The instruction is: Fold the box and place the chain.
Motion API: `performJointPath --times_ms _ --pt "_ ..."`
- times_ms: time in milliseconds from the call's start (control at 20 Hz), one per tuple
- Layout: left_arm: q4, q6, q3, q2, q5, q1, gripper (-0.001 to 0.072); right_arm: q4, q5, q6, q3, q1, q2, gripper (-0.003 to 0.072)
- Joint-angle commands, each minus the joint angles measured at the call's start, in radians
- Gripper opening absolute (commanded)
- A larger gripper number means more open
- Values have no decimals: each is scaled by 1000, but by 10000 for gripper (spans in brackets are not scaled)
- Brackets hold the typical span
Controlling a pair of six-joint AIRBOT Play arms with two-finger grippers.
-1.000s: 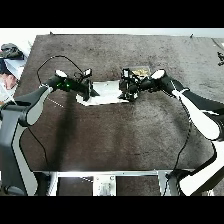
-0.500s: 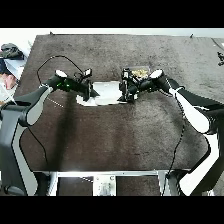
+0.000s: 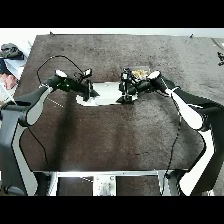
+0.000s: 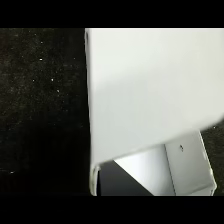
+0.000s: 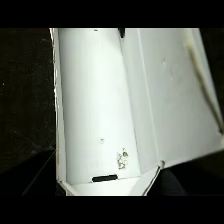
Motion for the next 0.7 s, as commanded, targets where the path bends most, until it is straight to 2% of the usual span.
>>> performJointPath --times_ms 0,650 --pt "-2 0 0 0 2 -1 13 4 9 -27 7 14 -14 650" --pt "-2 0 0 0 2 -1 13 -36 -17 -33 8 27 -38 648"
